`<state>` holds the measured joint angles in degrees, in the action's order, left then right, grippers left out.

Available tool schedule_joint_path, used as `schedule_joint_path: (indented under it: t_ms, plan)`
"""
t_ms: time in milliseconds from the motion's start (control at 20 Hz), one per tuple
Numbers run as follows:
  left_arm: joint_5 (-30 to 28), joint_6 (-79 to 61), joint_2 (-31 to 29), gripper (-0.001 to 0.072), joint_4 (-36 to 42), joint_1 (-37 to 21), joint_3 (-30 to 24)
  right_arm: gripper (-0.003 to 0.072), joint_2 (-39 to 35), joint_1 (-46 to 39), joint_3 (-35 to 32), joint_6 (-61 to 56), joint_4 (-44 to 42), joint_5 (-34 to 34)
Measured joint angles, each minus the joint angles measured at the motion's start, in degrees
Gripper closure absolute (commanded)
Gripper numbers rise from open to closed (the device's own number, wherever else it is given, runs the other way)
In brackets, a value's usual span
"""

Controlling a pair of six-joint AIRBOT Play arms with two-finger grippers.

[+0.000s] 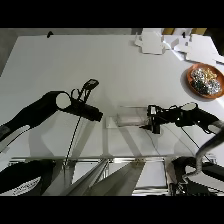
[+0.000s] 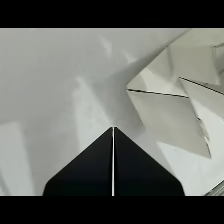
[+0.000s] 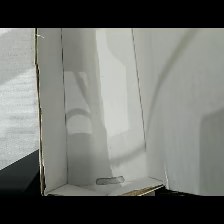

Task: Fold the box and place the chain.

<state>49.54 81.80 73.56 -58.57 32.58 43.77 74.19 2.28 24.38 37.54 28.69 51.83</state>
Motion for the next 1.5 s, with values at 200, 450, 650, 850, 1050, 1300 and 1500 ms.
schedule_joint_path:
  t_ms: [200, 450, 650, 850, 1050, 1300, 1500]
  plan:
    - [-1.49, 2.89, 4.5, 0.07, 5.27, 2.36, -0.68, 0.0209, 0.0, 0.0, 0.0, 0.0, -0.02, 0.0]
    - [-2.32, 1.05, 5.88, 0.0699, 13.73, 4.28, -0.7, 0.0209, 0.0, 0.0, 0.0, 0.0, -0.02, 0.0]
    - [-3.1, 0.44, 4.26, 0.0681, 16.11, 4.85, 0.0, 0.0208, 0.0, 0.0, 0.0, 0.02, -0.02, 0.0]
    - [-3.45, 0.46, 2.89, 0.0615, 17.0, 5.33, 1.05, 0.0209, 0.0, 0.0, 0.0, 0.02, -0.02, 0.0]
    - [-3.58, 0.63, 2.49, 0.0612, 17.64, 6.16, 1.9, 0.0209, 0.0, 0.0, 0.0, 0.02, -0.02, 0.02]
    - [-3.63, 0.7, 2.38, 0.0508, 17.88, 6.75, 2.47, 0.0209, 0.0, 0.0, 0.0, 0.02, -0.02, 0.0]
    - [-4.17, 0.74, 2.6, 0.0431, 17.75, 7.32, 2.89, 0.0209, 0.0, 0.0, 0.0, 0.04, -0.02, 0.0]
